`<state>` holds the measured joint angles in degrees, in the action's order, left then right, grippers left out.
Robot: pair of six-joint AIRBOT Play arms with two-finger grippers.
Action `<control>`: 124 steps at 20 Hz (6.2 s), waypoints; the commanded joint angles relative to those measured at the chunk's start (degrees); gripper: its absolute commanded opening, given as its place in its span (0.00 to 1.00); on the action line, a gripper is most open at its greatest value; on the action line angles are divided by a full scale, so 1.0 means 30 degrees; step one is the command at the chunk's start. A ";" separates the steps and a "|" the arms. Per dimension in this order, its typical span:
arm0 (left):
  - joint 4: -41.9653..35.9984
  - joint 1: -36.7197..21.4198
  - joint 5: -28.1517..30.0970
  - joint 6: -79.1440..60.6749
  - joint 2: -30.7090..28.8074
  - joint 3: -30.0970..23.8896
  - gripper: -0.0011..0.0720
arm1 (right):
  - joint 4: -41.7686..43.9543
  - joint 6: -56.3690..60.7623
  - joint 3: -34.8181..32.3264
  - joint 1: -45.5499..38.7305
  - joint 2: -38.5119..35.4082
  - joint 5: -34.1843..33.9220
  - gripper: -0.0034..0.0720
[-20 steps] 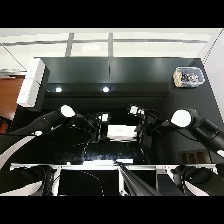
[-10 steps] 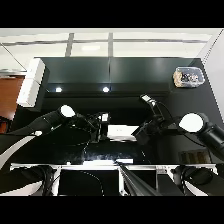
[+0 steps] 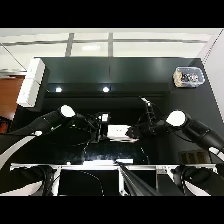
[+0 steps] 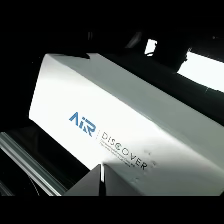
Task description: Fold the box and place the chain.
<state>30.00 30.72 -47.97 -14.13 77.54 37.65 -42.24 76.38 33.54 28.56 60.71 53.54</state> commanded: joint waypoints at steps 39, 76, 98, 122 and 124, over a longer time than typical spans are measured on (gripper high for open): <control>0.5756 0.4736 0.0605 1.1803 -0.0087 0.5238 0.99 | -0.6164 0.0612 0.3825 -0.9041 -0.4983 0.3490 0.09; 0.5858 0.5683 0.1333 1.1956 0.0474 0.5238 0.99 | -0.6156 0.0612 0.3818 -0.9041 -0.4983 0.2776 0.09; 0.6521 0.5217 0.0270 1.3202 0.0561 0.5945 0.99 | -0.6156 0.0605 0.3818 -0.9041 -0.4983 0.2783 0.09; 0.8714 0.6564 0.1049 1.5096 0.1727 0.5923 0.99 | -0.6156 0.0612 0.3810 -0.9041 -0.4983 0.2769 0.09; 0.9821 0.6943 0.2178 1.6895 0.2244 0.5909 0.99 | -0.6156 0.0605 0.3810 -0.9041 -0.4983 0.2769 0.09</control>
<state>55.27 49.84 -45.74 30.85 82.70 55.44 -60.71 78.19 44.99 1.45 45.78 61.87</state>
